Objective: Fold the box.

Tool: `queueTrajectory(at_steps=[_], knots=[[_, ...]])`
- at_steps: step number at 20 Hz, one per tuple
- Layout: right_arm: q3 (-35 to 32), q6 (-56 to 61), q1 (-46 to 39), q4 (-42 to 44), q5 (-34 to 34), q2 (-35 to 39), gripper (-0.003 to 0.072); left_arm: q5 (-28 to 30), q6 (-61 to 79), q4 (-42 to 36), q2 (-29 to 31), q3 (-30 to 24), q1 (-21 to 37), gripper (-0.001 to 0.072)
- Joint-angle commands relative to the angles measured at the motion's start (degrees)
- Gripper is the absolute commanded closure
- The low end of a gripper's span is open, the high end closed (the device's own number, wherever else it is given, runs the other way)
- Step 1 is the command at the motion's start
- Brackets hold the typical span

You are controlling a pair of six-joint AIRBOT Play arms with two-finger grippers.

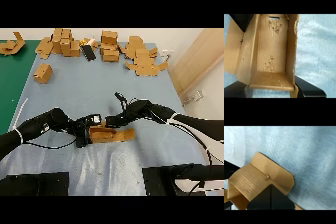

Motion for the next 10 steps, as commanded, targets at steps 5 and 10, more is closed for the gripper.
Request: queueTrajectory(at_steps=[5, 10], knots=[[0.4, -1.4, -5.3, -13.0, -0.5, 9.7, 0.0684, -0.1, 0.0, 0.0, 0.0, 0.0, 0.0, 0.0299], [-0.4, -4.1, -6.8, -21.1, -13.1, 20.7, 0.0663, -0.1, 0.0, 0.0, 0.0, 0.0, 0.0, 0.0299]])
